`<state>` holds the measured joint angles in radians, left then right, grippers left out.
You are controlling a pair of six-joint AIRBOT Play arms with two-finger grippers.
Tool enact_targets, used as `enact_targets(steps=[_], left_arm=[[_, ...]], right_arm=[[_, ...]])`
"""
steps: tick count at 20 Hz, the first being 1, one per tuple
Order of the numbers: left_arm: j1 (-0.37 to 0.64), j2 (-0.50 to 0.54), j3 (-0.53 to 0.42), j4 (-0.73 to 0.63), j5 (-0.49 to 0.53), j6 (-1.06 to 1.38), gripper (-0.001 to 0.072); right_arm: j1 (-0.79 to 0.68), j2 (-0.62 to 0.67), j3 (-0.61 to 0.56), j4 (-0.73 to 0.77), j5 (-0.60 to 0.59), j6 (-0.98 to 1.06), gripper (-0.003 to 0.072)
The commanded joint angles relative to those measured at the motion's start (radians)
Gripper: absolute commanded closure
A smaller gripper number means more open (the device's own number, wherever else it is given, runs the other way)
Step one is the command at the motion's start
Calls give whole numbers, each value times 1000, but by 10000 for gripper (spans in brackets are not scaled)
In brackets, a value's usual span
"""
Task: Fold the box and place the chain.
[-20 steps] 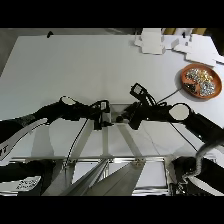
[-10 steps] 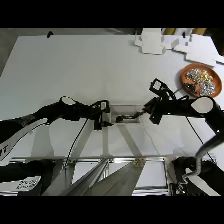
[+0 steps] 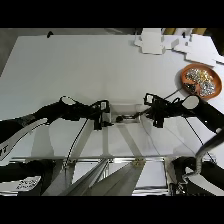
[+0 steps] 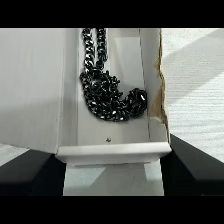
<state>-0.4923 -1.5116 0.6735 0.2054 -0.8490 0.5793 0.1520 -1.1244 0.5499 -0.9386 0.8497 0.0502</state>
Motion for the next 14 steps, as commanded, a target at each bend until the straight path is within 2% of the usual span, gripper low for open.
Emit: enact_targets(steps=[1,3,7,14], left_arm=[[-1,0,0,0,0,0,367],[-1,0,0,0,0,0,367],[-1,0,0,0,0,0,367],[-1,0,0,0,0,0,367]], right_arm=[[-11,-25,-1,-2,-12,-26,522],[-17,-25,-2,16,4,-47,450],[-17,-25,-2,100,23,-113,444],[-16,-25,-2,143,34,-182,432]])
